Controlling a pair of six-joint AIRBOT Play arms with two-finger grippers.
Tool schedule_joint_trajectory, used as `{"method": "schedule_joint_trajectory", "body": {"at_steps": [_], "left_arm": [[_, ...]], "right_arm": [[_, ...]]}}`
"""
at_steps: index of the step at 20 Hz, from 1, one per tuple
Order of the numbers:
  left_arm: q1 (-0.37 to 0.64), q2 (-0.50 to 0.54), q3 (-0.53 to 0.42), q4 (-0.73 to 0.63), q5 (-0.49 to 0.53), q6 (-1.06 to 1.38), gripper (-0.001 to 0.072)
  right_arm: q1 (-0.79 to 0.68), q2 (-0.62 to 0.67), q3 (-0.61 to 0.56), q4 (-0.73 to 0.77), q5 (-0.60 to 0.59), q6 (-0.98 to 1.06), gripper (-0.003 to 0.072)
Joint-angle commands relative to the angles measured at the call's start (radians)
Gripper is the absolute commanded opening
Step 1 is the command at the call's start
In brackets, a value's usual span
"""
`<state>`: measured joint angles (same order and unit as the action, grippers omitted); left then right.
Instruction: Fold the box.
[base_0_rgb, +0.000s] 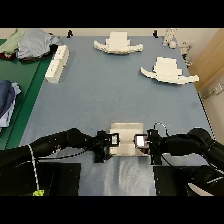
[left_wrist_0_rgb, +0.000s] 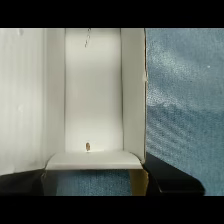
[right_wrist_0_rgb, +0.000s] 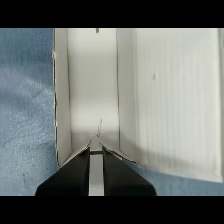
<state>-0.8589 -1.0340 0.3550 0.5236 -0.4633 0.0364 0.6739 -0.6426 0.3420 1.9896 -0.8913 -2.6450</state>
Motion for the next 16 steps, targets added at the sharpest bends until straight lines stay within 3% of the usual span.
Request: {"method": "schedule_joint_trajectory", "body": {"at_steps": [1,2,3,4,8,9,10,12,14,16], "left_arm": [[0.0,0.0,0.0,0.0,0.0,0.0,0.0507],[0.0,0.0,0.0,0.0,0.0,0.0,0.0507],[0.0,0.0,0.0,0.0,0.0,0.0,0.0507],[0.0,0.0,0.0,0.0,0.0,0.0,0.0507],[0.0,0.0,0.0,0.0,0.0,0.0,0.0506],[0.0,0.0,0.0,0.0,0.0,0.0,0.0507],[0.0,0.0,0.0,0.0,0.0,0.0,0.0507],[0.0,0.0,0.0,0.0,0.0,0.0,0.0507],[0.0,0.0,0.0,0.0,0.0,0.0,0.0507],[0.0,0.0,0.0,0.0,0.0,0.0,0.0507]], "right_arm": [[0.001,0.0,-0.001,0.048,0.021,-0.001,0.0126],[0.001,0.0,-0.001,0.044,0.02,-0.001,0.0265],[0.001,0.0,-0.002,0.044,0.021,0.0,0.052],[0.001,0.0,-0.006,0.04,0.019,0.0,0.0608],[0.0,0.0,-0.011,0.016,0.016,0.031,0.0607],[0.0,0.002,-0.011,0.0,0.009,0.064,0.0567],[0.0,0.006,-0.005,-0.017,-0.016,0.1,0.0475],[0.0,0.034,0.019,-0.056,-0.067,0.217,0.0255],[0.0,0.06,0.066,-0.157,-0.135,0.46,0.0004],[-0.013,0.08,0.129,-0.357,-0.241,0.779,0.0006]]}}
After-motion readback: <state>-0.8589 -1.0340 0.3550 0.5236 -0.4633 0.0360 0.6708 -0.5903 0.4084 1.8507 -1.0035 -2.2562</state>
